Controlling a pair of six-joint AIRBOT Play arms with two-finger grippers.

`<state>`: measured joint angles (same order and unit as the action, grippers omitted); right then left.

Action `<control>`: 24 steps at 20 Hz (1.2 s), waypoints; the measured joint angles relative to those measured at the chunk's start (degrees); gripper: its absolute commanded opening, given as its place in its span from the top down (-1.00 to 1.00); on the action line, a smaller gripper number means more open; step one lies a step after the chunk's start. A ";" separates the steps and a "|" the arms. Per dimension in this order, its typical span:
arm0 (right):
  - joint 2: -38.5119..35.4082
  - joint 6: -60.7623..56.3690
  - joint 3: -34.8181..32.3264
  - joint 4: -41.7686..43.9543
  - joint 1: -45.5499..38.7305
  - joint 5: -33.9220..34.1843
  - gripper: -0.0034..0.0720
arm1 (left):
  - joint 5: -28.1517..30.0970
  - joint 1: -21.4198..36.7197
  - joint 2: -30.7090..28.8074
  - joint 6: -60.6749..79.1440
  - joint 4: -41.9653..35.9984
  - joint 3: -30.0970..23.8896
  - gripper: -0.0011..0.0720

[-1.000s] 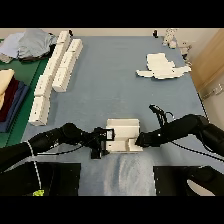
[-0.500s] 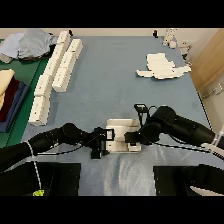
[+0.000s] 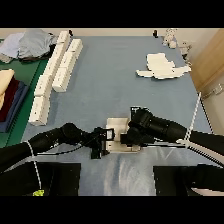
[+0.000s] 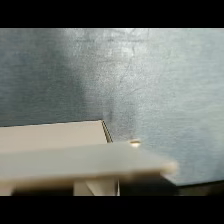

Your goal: Fold the box.

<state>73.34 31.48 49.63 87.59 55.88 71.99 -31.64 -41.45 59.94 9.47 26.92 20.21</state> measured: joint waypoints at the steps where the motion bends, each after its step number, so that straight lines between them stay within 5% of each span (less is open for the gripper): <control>1: 0.20 -0.48 0.09 -0.24 0.09 0.22 0.55 | -0.02 0.00 0.00 0.00 0.00 0.00 -0.33; 2: 0.35 -0.87 0.13 -0.55 0.09 0.52 0.88 | 0.00 0.00 0.00 0.00 0.00 0.00 -0.33; 7: 0.70 -1.55 0.24 -0.85 0.20 0.61 0.87 | -0.02 0.00 0.00 0.17 0.04 0.00 -0.33; 9: 0.79 -1.70 0.20 -0.85 0.20 0.55 -0.42 | -0.02 0.00 0.00 0.07 0.00 0.00 -0.33; 10: 0.76 -1.64 0.22 -0.39 0.20 0.37 -0.51 | -0.02 0.00 0.00 -0.13 -0.11 0.00 -0.33; 16: 0.61 -1.18 0.26 0.59 0.22 0.39 -0.44 | -0.02 0.00 0.00 0.15 0.02 0.00 -0.33; 19: 0.61 -1.01 0.26 0.72 0.22 0.48 0.70 | -0.02 0.00 0.00 0.17 0.04 0.00 -0.33; 20: 0.63 -0.98 0.24 0.61 0.20 1.09 0.91 | 0.00 0.00 0.00 0.17 0.04 0.00 -0.33; 23: 0.57 -0.11 0.26 0.70 0.17 0.92 0.88 | -0.02 0.00 0.00 0.22 0.15 0.00 -0.33; 24: 0.57 -0.02 0.26 0.72 0.20 0.87 0.27 | 0.00 0.00 0.00 0.20 0.13 0.00 -0.33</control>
<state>73.91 31.46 49.89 88.31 56.07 72.86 -31.64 -41.45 59.94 9.67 27.05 20.21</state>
